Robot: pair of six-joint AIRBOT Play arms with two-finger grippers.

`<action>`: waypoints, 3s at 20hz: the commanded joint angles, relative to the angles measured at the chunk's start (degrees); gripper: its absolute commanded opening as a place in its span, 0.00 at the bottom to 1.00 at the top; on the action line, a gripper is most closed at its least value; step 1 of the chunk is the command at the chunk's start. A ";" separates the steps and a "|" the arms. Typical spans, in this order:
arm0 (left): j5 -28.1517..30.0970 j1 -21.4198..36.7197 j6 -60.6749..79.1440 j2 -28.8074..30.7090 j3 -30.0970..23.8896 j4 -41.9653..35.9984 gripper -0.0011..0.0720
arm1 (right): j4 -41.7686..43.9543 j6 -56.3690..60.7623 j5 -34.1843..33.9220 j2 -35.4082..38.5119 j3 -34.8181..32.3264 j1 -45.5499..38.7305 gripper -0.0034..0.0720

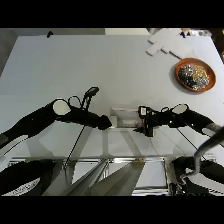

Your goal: Fold the box and place the chain.

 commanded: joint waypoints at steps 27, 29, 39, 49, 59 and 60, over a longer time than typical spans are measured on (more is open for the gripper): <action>-12.44 -10.36 -48.63 -13.40 20.87 30.38 0.71 | 0.00 0.02 0.00 0.02 -0.02 0.02 0.36; -12.44 -10.99 -50.16 -14.34 22.58 31.32 0.69 | 0.00 0.02 0.00 0.02 -0.02 0.02 0.36; -21.29 -15.98 -60.00 -24.20 30.97 34.86 0.44 | 0.02 0.02 -0.02 0.02 -0.02 0.00 0.36; -20.00 -16.83 -69.61 -24.70 30.97 38.36 0.28 | 0.00 0.02 0.00 0.02 -0.02 0.02 0.36; -20.24 -17.05 -70.10 -24.96 30.97 38.21 0.55 | 0.00 0.02 -0.02 0.02 -0.02 0.02 0.36; -20.24 -16.96 -68.98 -24.90 30.97 37.59 0.67 | 0.00 0.02 0.00 0.02 -0.02 0.02 0.36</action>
